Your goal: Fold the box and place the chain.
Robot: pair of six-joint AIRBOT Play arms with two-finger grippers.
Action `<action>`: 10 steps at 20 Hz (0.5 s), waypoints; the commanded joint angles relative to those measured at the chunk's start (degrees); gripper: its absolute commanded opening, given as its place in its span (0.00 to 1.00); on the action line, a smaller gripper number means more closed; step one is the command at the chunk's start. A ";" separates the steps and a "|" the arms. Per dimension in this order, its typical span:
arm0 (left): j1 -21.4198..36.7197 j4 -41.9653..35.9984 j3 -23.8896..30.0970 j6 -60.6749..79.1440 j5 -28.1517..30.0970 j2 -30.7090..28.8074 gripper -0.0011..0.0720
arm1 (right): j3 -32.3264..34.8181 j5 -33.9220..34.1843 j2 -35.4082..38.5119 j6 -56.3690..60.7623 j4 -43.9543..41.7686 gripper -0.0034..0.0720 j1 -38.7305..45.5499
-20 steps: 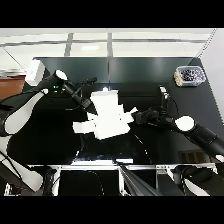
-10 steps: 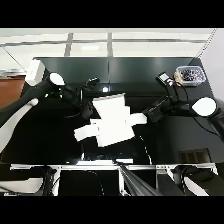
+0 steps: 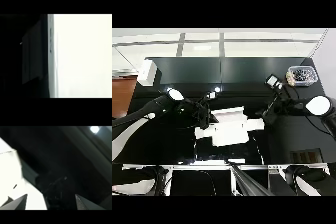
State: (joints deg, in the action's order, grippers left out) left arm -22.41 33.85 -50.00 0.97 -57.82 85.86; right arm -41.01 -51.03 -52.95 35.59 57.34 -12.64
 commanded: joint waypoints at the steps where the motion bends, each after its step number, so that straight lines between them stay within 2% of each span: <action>1: -1.09 1.20 -0.02 5.27 3.98 1.40 0.05 | 4.17 -2.73 -0.09 -8.70 -0.26 0.96 -0.48; 6: -1.60 3.80 -0.09 5.03 5.31 1.40 0.05 | 11.13 -0.04 -0.35 -22.25 -0.31 0.96 -7.72; 10: -1.84 4.92 -0.07 5.03 5.18 1.40 0.05 | 12.37 3.78 -3.34 -23.67 -0.35 0.96 -14.78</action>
State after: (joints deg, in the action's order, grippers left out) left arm -24.08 37.41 -50.11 5.69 -53.23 87.18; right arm -30.04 -50.13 -54.72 15.31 57.01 -22.92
